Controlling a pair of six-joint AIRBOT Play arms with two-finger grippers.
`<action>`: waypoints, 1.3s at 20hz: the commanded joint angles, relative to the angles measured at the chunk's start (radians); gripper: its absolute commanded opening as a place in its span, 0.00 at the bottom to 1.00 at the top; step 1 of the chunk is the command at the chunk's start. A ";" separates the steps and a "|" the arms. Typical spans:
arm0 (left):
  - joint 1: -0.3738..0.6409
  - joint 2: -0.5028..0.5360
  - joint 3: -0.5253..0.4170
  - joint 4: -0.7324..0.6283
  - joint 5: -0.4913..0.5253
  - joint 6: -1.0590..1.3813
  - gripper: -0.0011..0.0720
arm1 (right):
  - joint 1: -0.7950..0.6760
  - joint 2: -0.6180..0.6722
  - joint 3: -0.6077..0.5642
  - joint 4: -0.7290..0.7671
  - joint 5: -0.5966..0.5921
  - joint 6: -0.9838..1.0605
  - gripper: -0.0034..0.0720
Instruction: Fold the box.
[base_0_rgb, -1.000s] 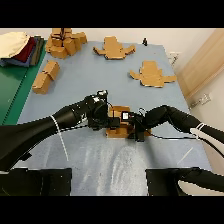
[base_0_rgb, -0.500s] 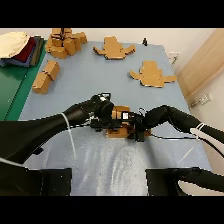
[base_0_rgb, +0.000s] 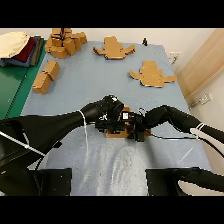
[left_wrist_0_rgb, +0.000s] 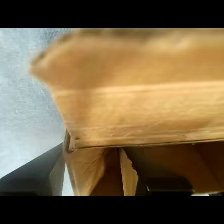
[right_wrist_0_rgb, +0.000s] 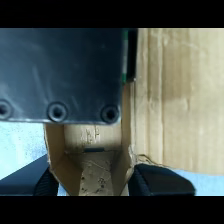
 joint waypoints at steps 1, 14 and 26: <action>-0.001 -0.010 0.008 0.006 -0.007 0.006 0.67 | 0.000 0.000 0.000 0.000 0.000 0.000 0.73; -0.001 -0.010 0.008 0.030 -0.010 0.005 0.08 | 0.000 0.000 0.000 0.000 0.000 0.000 0.73; 0.137 -0.009 0.054 -0.273 -0.129 0.114 0.69 | 0.000 0.000 0.000 0.000 0.000 0.000 0.73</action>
